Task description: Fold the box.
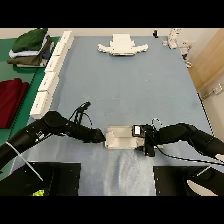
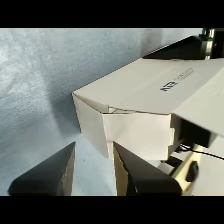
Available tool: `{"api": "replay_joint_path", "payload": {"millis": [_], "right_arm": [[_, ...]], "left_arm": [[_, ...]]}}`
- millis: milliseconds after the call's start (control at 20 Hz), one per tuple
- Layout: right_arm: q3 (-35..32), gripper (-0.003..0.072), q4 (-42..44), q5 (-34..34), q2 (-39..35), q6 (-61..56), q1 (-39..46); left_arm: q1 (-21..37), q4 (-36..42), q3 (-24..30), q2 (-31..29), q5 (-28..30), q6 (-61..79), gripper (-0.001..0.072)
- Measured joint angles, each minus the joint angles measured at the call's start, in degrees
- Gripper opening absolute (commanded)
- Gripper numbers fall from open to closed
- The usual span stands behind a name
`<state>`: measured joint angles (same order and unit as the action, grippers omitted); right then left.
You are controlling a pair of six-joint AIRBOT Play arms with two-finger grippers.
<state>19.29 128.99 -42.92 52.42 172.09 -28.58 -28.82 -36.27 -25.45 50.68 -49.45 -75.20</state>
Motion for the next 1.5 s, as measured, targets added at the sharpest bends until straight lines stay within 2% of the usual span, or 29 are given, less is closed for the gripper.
{"api": "replay_joint_path", "payload": {"millis": [200, 450, 600, 800, 1100, 1500], "right_arm": [[0.00, 0.0482, 0.00, 0.00, 0.00, 0.00, 0.00], [0.00, 0.0481, 0.00, 0.00, 0.00, 0.00, 0.00], [0.00, 0.0482, 0.00, 0.00, 0.00, 0.00, 0.00], [0.00, 0.0482, 0.00, 0.00, 0.00, 0.00, 0.00], [0.00, 0.0481, 0.00, 0.00, 0.00, 0.00, 0.00], [0.00, 0.0482, 0.00, 0.00, 0.00, 0.00, 0.00]], "left_arm": [[-9.20, -12.98, -4.48, 0.17, 4.22, -17.05, 0.0353], [-16.76, -23.74, -7.89, 2.23, 6.19, -33.07, 0.0353], [-20.74, -29.55, -10.60, 5.07, 6.16, -41.38, 0.0353], [-24.57, -37.13, -14.82, 9.49, 3.04, -51.23, 0.0352], [-27.47, -42.53, -20.61, 16.55, -1.40, -58.12, 0.0352], [-28.39, -43.43, -22.16, 20.46, -3.04, -61.48, 0.0353]]}}
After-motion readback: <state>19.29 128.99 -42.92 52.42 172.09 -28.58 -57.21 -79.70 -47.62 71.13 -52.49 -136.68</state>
